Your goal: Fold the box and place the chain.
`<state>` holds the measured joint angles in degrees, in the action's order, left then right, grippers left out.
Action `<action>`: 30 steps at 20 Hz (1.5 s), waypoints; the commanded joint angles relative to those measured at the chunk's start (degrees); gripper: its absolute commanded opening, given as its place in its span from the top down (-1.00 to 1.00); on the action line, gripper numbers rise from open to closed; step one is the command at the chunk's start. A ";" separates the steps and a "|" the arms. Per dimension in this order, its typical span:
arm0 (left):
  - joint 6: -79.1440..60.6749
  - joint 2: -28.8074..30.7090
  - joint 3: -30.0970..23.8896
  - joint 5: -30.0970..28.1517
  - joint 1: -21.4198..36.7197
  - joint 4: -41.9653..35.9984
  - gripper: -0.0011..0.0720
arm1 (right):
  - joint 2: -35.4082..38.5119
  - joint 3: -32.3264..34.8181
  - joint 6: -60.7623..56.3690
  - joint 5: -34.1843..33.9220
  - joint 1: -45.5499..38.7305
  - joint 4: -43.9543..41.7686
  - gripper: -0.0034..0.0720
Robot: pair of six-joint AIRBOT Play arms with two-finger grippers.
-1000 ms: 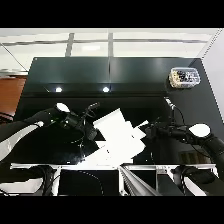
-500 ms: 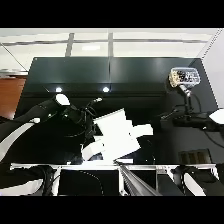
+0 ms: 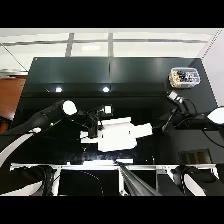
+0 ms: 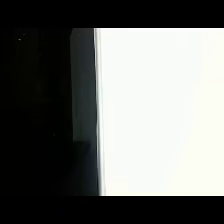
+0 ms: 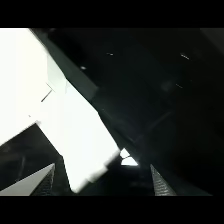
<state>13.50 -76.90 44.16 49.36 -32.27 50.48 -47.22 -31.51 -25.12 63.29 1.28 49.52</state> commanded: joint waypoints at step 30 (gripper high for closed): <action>-1.36 -2.54 0.44 2.14 -0.59 0.48 0.89 | -4.15 10.97 17.94 -24.28 34.69 -6.45 -0.96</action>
<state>12.14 -79.42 44.56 51.57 -32.86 51.00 -51.27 -20.67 -7.31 41.60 35.40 45.10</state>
